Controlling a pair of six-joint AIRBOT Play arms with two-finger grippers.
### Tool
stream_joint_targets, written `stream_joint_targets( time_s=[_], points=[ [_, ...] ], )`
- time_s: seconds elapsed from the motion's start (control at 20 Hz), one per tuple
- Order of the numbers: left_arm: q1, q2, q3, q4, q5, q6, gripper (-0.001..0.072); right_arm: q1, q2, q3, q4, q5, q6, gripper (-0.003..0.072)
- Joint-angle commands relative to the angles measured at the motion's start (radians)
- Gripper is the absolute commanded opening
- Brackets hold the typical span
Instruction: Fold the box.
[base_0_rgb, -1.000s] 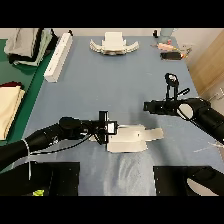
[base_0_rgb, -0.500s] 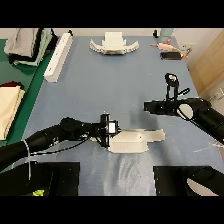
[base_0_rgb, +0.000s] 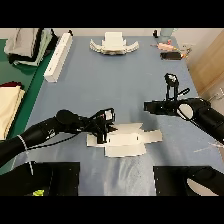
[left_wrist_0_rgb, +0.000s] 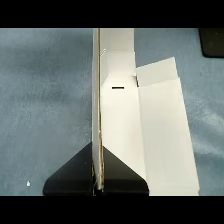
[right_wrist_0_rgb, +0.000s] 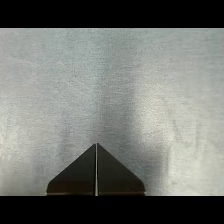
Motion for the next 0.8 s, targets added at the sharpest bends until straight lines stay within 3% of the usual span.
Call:
stream_joint_targets(
  time_s=[0.0, 0.75],
  points=[
    [0.092, 0.001, 0.045, 0.046, -0.122, -0.089, 0.0012, 0.000, 0.001, 0.001, 0.004, 0.004, 0.000, 0.0003],
    [0.076, -0.082, 0.035, 0.059, -0.146, 0.001, 0.0012, 0.002, 0.001, 0.000, 0.004, 0.006, 0.000, 0.0003]
  ],
)
